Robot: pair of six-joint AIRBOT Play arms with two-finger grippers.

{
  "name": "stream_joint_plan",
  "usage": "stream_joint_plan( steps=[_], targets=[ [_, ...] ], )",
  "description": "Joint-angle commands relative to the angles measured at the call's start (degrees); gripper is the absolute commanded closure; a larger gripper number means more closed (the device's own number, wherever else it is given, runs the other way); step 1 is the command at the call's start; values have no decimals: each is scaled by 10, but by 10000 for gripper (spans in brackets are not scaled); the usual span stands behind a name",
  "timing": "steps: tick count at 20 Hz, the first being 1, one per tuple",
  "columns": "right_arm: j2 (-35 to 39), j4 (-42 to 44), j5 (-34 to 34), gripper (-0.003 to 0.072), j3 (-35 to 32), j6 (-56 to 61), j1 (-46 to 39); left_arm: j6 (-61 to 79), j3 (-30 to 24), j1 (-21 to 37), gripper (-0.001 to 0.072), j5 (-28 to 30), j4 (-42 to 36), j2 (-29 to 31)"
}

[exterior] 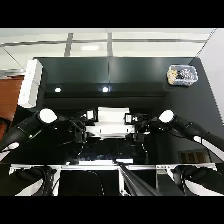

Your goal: Fold the box and place the chain.

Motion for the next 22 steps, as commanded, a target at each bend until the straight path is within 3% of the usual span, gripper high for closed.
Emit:
stream_joint_plan(
  steps=[1,5,6,9,10,11,12,13,15,18,22],
  targets=[
    [0,0,0,243,0,0,0,-9,0,23,13,5,21,6],
    [0,0,0,243,0,0,0,-8,0,-5,18,9,13,-22],
    [0,0,0,243,0,0,0,-4,0,-19,47,11,9,-27],
    [0,0,0,243,0,0,0,-4,0,-51,227,56,-17,-28],
    [0,0,0,243,0,0,0,-4,0,-56,231,72,-25,-28],
    [0,0,0,243,0,0,0,-4,0,-57,298,80,-31,-28],
    [0,0,0,243,0,0,0,-3,0,-57,370,78,-36,-28],
    [0,0,0,243,0,0,0,-3,0,-57,373,74,-42,-28],
    [0,0,0,243,0,0,0,-3,0,-57,491,55,-57,-28],
    [0,0,0,243,0,0,0,-3,0,-57,492,34,-87,-30],
    [0,0,0,243,0,0,0,-2,0,-58,491,65,-128,-45]
  ],
)
